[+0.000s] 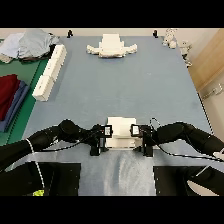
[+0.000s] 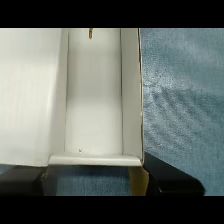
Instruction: Fold the box.
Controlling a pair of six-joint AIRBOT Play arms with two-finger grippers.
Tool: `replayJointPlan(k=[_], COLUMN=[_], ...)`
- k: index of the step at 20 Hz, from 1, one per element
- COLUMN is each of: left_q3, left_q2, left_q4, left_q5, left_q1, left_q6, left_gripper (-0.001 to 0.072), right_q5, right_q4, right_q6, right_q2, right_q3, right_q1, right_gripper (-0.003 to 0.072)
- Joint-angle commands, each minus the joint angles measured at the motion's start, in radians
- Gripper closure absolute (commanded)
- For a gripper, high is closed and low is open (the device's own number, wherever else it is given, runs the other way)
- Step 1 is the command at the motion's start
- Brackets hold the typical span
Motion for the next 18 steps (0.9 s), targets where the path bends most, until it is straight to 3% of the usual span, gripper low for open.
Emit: replayJointPlan(k=[1,2,3,7,12,15,17,18], left_q3=[0.001,0.001,0.001,0.001,0.001,0.001,0.001,0.001], left_q2=[0.0,0.0,0.0,0.0,0.0,0.0,0.0,0.0], left_q4=[-0.001,-0.001,-0.001,-0.001,-0.001,-0.001,-0.001,-0.001], left_q5=[0.0,0.0,0.0,0.0,0.0,0.0,0.0,0.0], left_q1=[0.0,0.0,0.0,0.0,0.0,0.0,0.0,0.0], left_q6=[0.0,0.0,0.0,0.0,0.0,0.001,0.001,0.001], left_gripper=[0.0198,0.0198,0.0198,0.0198,0.0198,0.0198,0.0198,0.0198], right_q5=[0.016,0.016,0.016,-0.076,-0.383,-0.536,-0.515,-0.457], right_q4=[-0.002,-0.005,-0.017,-0.247,-0.487,-0.411,-0.224,-0.111], right_q6=[0.001,0.002,0.042,0.342,0.745,1.059,1.269,1.331], right_q2=[0.0,0.0,0.0,0.06,0.204,0.277,0.289,0.282], right_q3=[0.0,0.0,0.002,0.044,0.15,0.213,0.213,0.201], right_q1=[0.001,0.0,0.0,0.0,0.0,0.0,0.001,0.001], right_gripper=[0.018,0.0145,-0.0025,-0.003,-0.0029,0.0034,0.0294,0.0346])
